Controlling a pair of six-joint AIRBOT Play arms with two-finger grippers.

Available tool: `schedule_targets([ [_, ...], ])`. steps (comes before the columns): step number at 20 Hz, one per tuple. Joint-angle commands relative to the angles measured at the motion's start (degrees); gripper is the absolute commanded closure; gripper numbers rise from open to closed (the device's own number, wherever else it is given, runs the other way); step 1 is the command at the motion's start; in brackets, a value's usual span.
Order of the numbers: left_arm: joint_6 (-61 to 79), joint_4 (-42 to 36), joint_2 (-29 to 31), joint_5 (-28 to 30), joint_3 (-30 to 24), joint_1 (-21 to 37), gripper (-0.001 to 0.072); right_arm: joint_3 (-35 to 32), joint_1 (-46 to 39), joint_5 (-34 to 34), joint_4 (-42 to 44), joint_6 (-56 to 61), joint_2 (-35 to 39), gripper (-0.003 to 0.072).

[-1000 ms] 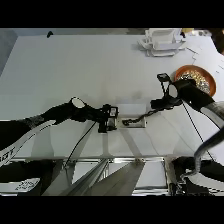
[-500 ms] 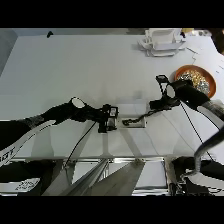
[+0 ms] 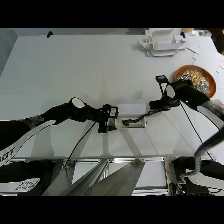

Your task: Fold the box and place the chain.

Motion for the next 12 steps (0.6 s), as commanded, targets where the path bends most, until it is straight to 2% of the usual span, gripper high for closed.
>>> schedule_targets([
  [1,0.0,0.0,0.0,0.0,0.0,0.0,0.0570,0.0,0.1,3.2,0.0,-2.9,2.2,0.0673],
  [7,0.0,0.0,0.0,0.0,0.0,0.0,0.0570,0.0,3.5,6.9,2.7,-5.5,17.1,0.0673],
  [12,0.0,0.0,0.0,0.0,0.0,0.0,0.0570,0.0,11.9,4.5,14.7,-5.4,29.6,0.0673],
])
